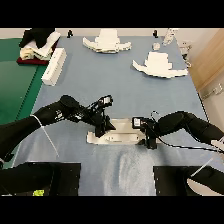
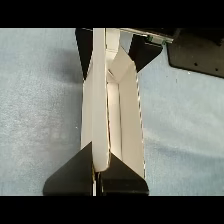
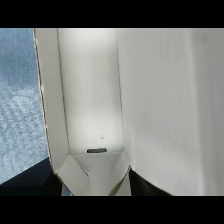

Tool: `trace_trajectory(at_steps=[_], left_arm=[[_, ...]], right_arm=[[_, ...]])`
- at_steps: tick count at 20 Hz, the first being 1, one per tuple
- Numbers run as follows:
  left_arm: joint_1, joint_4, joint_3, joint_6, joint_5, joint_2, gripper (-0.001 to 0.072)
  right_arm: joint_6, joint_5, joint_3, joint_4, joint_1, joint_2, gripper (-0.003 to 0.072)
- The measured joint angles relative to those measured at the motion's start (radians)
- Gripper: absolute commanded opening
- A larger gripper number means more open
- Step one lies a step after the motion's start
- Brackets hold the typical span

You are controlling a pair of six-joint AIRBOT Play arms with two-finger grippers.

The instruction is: Fold the box.

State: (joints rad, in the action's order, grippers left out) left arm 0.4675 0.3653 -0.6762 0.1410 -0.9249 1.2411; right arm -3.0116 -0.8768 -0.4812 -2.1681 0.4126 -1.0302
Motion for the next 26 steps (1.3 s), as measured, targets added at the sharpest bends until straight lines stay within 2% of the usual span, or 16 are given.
trace_trajectory(at_steps=[12, 14, 15, 18, 26], left_arm=[[0.000, -0.003, 0.000, 0.000, 0.008, 0.000, 0.0013], [0.000, -0.003, 0.000, 0.000, 0.010, 0.000, 0.0013], [0.000, -0.004, 0.000, 0.000, 0.014, 0.000, 0.0014], [0.000, -0.004, 0.000, -0.001, 0.013, 0.000, 0.0013], [0.000, -0.003, 0.000, 0.000, 0.010, 0.000, 0.0013]], right_arm=[[0.000, 0.024, 0.001, -0.014, 0.001, -0.020, 0.0467], [0.003, 0.032, 0.001, -0.016, 0.002, -0.021, 0.0625], [0.007, 0.043, 0.001, -0.019, 0.002, -0.023, 0.0631], [0.030, 0.034, 0.000, -0.023, 0.001, -0.022, 0.0543], [0.053, -0.002, 0.000, -0.024, 0.001, -0.020, 0.0543]])
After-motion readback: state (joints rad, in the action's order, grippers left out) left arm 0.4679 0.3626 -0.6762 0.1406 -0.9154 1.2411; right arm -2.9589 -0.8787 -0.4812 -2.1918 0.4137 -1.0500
